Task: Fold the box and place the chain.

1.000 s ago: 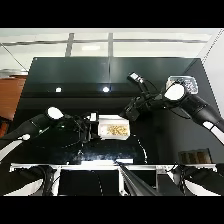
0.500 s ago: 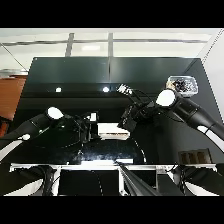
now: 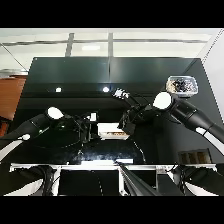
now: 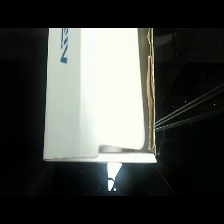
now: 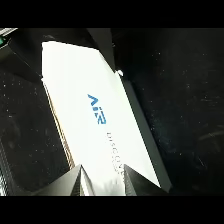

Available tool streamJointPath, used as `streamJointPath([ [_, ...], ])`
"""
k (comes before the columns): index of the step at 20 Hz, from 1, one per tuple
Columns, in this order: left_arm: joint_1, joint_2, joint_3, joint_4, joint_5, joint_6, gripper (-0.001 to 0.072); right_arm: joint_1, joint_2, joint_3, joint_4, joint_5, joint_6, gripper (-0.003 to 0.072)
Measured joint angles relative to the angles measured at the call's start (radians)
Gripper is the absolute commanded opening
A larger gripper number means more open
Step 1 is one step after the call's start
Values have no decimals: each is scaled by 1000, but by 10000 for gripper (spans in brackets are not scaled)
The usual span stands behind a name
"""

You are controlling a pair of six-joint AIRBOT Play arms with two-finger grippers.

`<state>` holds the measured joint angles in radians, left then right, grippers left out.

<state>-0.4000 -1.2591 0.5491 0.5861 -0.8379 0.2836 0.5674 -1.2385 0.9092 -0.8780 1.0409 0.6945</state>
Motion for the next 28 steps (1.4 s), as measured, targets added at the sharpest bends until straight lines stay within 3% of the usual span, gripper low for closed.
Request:
streamJointPath([
  [28, 0, 0, 0, 0, 0, 2, 484, 55, -7, -2, -76, 11, 68, 300],
])
